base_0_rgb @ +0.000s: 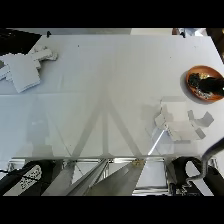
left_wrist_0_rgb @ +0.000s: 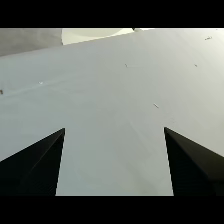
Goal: Fold the box and place the chain.
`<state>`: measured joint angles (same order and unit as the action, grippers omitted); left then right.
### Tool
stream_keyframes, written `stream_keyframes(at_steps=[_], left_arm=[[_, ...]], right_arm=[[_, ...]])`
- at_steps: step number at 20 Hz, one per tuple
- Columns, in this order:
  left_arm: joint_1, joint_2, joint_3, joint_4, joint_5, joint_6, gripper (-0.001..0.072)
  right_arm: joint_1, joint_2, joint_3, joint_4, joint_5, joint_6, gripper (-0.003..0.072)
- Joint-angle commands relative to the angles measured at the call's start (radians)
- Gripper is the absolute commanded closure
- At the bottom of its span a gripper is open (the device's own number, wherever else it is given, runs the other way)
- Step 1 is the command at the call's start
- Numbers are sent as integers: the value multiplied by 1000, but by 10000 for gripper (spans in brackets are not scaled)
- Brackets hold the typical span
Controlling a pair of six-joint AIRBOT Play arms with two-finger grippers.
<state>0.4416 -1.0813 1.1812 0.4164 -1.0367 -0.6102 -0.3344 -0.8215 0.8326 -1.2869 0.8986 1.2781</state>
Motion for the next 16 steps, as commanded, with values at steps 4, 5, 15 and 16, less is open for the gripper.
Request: stream_keyframes(at_steps=[4,5,15,16], left_arm=[[0,0,1,0,0,0,2],[0,0,1,0,0,0,2],[0,0,1,0,0,0,2],[0,0,1,0,0,0,2]], right_arm=[[0,-1,142,-167,130,15,330],[-1,-6,163,-235,171,34,330],[-225,-259,190,-325,505,-138,277],[-225,-291,190,-322,528,-164,277]])
